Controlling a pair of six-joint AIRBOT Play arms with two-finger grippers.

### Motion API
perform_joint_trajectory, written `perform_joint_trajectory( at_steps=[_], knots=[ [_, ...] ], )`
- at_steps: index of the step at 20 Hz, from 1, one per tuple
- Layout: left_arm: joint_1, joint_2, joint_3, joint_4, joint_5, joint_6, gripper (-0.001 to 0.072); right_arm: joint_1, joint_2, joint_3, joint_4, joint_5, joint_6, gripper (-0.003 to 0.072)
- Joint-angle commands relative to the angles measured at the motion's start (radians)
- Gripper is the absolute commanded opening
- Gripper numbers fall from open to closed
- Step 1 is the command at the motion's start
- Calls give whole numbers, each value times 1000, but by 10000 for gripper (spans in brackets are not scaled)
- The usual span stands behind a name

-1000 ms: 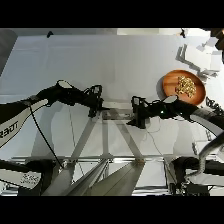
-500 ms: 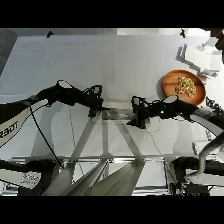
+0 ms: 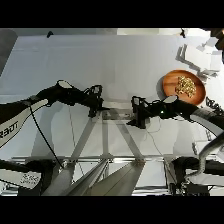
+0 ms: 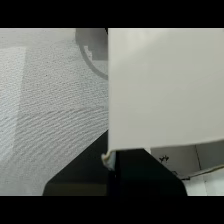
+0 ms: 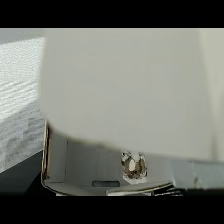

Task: Fold the box and place the chain.

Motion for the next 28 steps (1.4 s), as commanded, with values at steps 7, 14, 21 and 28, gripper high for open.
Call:
perform_joint_trajectory(
  at_steps=[7,14,21,28],
  knots=[
    [0,0,0,0,0,0,8,1,0,0,0,0,0,515],
    [3,5,0,-4,0,0,357,1,0,0,0,0,0,515],
    [56,72,-1,21,-25,-68,357,1,0,0,0,1,0,515],
    [222,226,-2,225,-157,-237,339,1,0,0,0,1,0,515]
  ],
)
